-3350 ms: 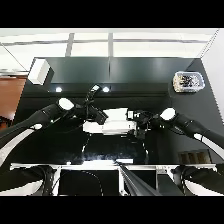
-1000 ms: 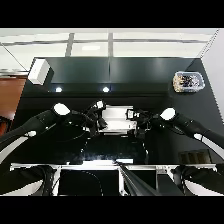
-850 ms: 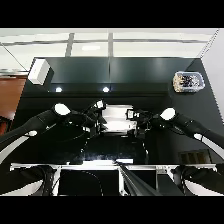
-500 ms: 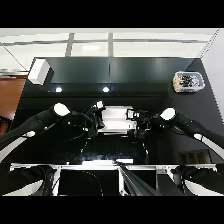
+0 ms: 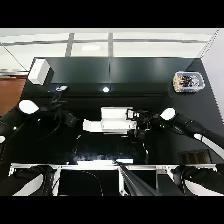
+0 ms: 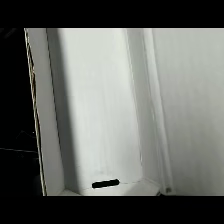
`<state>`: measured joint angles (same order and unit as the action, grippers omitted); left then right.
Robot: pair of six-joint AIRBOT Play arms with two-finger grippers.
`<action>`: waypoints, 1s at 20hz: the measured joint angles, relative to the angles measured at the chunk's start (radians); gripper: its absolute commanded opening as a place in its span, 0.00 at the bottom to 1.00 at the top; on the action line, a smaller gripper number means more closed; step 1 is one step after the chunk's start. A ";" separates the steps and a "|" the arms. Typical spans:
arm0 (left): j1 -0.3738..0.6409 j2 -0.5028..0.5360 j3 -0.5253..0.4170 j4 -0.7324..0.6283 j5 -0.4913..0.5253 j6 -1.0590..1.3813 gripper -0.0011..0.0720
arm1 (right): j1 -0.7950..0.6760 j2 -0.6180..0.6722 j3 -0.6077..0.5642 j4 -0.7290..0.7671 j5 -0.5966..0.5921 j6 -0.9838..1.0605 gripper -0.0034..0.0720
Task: Fold the box and place the chain.
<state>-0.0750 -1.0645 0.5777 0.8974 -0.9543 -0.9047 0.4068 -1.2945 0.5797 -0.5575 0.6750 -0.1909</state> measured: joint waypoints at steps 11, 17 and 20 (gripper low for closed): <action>0.091 -0.204 -0.100 -0.332 -0.085 -0.230 0.05 | 0.000 0.000 0.000 0.000 -0.002 0.000 0.22; -0.019 -0.325 -0.025 -0.397 -0.080 -0.144 0.06 | 0.000 0.000 0.000 0.000 -0.003 0.000 0.22; -0.041 -0.338 0.010 -0.433 -0.107 -0.057 0.24 | 0.000 0.000 0.000 0.000 -0.003 0.000 0.22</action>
